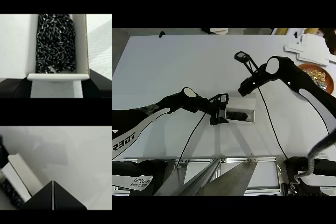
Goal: Fold the box and place the chain.
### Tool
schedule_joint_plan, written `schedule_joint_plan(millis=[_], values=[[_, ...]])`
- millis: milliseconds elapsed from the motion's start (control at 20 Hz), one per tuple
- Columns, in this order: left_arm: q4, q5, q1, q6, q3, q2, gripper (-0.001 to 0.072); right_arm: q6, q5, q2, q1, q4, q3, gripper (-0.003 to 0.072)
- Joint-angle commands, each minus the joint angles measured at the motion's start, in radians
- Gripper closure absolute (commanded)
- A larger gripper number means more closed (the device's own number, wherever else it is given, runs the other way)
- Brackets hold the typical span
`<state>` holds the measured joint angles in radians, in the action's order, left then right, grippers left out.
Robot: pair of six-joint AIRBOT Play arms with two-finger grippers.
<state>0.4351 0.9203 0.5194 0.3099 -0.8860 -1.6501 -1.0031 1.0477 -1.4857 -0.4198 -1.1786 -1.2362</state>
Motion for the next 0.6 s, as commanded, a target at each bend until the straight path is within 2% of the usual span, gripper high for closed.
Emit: schedule_joint_plan(millis=[0, 200, 350, 450, 550], values=[[0.0, 0.0, 0.0, 0.0, -0.001, 0.001, 0.05, 0.11, 0.031, 0.08, -0.039, 0.001, 0.052, 0.067], [0.0, 0.0, 0.0, 0.0, -0.001, 0.001, 0.05, 0.207, -0.036, 0.228, -0.104, 0.005, 0.222, 0.067], [0.0, 0.0, 0.0, 0.0, -0.001, 0.001, 0.05, 0.208, -0.069, 0.283, -0.179, 0.005, 0.307, 0.0662], [0.0, 0.0, 0.0, 0.0, -0.001, 0.001, 0.05, 0.207, -0.074, 0.293, -0.22, 0.006, 0.329, 0.0509], [0.0, 0.0, 0.0, 0.0, -0.001, 0.001, 0.05, 0.207, -0.074, 0.297, -0.249, 0.006, 0.331, 0.0505]])
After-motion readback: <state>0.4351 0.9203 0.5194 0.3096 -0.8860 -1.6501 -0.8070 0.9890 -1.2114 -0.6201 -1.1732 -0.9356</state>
